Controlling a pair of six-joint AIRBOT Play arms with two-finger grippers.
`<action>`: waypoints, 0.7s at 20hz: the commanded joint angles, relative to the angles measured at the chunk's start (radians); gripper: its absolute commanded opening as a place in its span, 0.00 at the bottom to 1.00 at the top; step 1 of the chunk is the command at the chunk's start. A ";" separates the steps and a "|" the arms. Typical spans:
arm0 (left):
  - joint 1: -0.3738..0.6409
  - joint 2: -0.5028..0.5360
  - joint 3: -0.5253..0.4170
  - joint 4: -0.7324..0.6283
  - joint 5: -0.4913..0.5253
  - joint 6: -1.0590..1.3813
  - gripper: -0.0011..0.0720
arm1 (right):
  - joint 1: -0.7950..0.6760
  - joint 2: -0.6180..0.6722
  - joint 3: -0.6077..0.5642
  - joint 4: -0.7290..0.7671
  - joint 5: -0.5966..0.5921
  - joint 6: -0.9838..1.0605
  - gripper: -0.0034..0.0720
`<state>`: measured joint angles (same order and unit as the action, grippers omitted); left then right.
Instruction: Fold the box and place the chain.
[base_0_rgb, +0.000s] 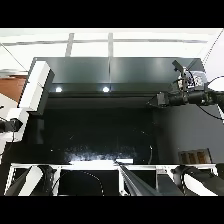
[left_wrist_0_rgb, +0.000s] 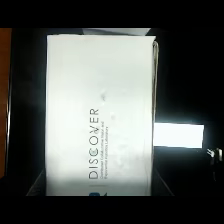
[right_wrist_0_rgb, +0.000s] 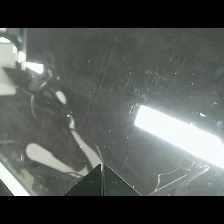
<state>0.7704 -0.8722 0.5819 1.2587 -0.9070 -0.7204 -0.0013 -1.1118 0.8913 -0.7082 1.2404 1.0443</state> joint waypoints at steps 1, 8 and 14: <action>0.014 -0.072 0.003 -0.071 0.089 0.114 0.39 | 0.002 0.000 0.001 0.000 -0.013 0.027 0.09; -0.054 -0.179 0.003 -0.137 0.151 0.224 0.39 | 0.001 0.000 0.001 0.000 -0.014 0.063 0.09; -0.071 -0.171 0.046 -0.107 0.150 0.151 0.98 | 0.002 0.000 0.001 0.000 0.006 0.067 0.09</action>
<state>0.7055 -1.0550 0.5999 1.1358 -0.7639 -0.5209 -0.0010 -1.1118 0.8913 -0.7082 1.2289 1.1042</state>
